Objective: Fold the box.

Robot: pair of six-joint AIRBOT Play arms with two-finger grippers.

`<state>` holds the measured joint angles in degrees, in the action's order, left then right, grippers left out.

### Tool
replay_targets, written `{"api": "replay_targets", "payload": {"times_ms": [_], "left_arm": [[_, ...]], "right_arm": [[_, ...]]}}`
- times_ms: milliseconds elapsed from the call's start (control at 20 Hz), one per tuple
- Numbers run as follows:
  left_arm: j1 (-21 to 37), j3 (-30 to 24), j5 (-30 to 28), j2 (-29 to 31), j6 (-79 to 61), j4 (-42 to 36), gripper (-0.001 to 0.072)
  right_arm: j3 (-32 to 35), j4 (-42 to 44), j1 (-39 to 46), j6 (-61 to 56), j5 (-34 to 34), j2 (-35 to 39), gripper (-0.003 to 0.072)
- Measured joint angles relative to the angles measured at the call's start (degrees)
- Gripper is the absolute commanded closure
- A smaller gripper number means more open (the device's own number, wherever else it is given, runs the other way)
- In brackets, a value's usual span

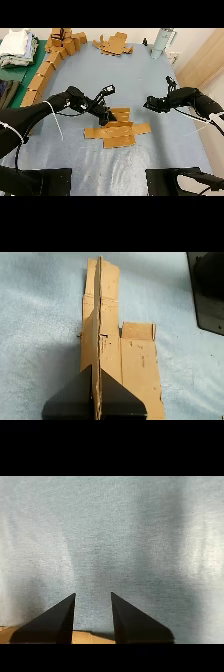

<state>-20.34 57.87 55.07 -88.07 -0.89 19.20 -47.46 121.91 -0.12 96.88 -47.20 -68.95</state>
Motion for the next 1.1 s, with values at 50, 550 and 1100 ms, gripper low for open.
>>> {"api": "replay_targets", "payload": {"times_ms": [50, 550, 1100], "left_arm": [[0.2, 0.1, 0.4, -0.2, 0.1, 0.0, 0.0698], [0.7, 0.8, 3.5, -1.9, 0.6, 0.1, 0.0698], [0.8, 5.1, 12.0, -4.3, 4.9, 1.3, 0.0698]], "right_arm": [[0.0, 0.0, 0.0, 0.0, 0.0, 0.0, 0.0354], [0.0, 0.0, 0.0, 0.0, 0.0, -0.3, 0.0355], [0.0, 0.0, -1.3, 0.0, 0.1, -1.6, 0.0355]]}}
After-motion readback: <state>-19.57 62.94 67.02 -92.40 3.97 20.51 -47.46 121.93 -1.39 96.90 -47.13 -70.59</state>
